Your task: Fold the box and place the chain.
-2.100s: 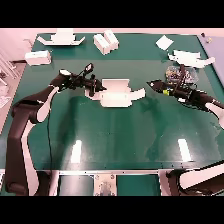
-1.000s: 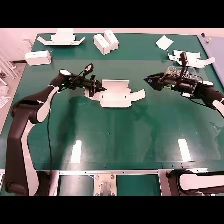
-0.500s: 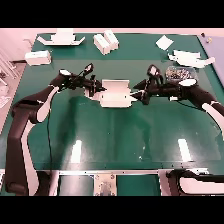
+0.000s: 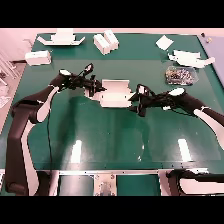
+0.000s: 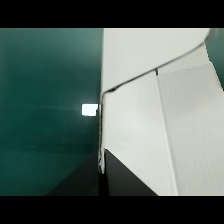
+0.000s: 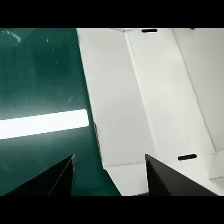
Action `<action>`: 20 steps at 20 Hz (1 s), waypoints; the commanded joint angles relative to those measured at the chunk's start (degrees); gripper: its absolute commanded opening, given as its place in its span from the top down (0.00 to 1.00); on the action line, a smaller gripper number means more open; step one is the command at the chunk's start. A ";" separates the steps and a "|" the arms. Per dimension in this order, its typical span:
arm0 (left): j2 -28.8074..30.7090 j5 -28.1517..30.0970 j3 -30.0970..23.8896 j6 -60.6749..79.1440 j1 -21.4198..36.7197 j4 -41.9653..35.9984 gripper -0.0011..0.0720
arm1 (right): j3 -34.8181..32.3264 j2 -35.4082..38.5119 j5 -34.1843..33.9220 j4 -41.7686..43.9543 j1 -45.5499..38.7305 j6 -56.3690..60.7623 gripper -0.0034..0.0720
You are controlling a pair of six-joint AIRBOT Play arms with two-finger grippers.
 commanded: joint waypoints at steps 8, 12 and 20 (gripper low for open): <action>-0.02 0.02 -0.02 0.00 0.02 0.00 0.96 | -0.83 -2.75 -6.75 0.39 4.55 -5.55 0.27; -0.02 0.02 -0.02 0.00 0.02 0.00 0.96 | -0.70 -3.37 -12.31 4.35 4.68 -5.99 0.27; -0.02 0.02 -0.02 0.00 0.02 0.00 0.96 | -0.35 -3.32 -17.11 8.57 4.42 -10.97 0.27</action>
